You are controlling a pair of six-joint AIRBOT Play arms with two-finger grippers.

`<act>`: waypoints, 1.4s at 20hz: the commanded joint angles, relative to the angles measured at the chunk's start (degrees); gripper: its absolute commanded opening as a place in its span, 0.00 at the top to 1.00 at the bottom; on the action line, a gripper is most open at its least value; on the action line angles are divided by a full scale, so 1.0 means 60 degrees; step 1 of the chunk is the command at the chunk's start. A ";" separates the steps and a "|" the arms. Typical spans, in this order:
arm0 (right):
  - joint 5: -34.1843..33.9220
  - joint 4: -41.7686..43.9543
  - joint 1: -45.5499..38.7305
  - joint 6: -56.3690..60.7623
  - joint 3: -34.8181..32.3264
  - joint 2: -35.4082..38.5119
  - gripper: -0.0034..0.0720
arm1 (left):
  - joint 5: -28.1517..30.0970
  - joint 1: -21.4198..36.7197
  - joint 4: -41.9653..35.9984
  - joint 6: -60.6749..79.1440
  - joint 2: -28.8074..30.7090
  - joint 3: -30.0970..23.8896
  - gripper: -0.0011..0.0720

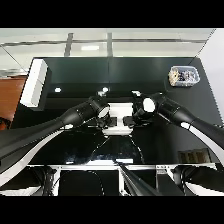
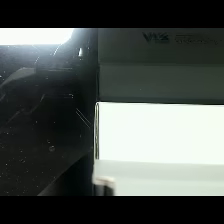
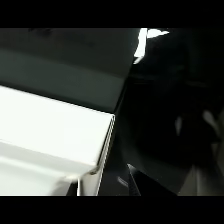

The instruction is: Fold the box and place the chain.

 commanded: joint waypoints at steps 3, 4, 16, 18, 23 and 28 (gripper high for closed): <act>0.0186 -0.1151 0.0630 0.2044 0.0597 -0.0025 0.52 | -0.0015 -0.0004 0.0029 0.0004 -0.0007 0.0000 0.95; 0.0364 -0.1355 0.0670 0.2328 0.0597 -0.0084 0.52 | -0.0015 -0.0004 0.0033 0.0004 -0.0007 0.0000 0.95; 0.0514 -0.1399 0.0878 0.2539 0.0597 -0.0554 0.64 | -0.0018 -0.0004 0.0029 0.0004 -0.0007 0.0000 0.95; 0.0557 -0.1402 0.0874 0.2532 0.0597 -0.0597 0.64 | -0.0018 -0.0004 0.0029 0.0004 -0.0007 0.0000 0.95; 0.0554 -0.1395 0.0878 0.2535 0.0597 -0.0663 0.64 | -0.0018 -0.0004 0.0029 0.0004 -0.0007 0.0000 0.95; 0.0590 -0.1337 0.0878 0.2554 0.0597 -0.0681 0.93 | -0.0018 -0.0004 0.0029 0.0004 -0.0007 0.0000 0.95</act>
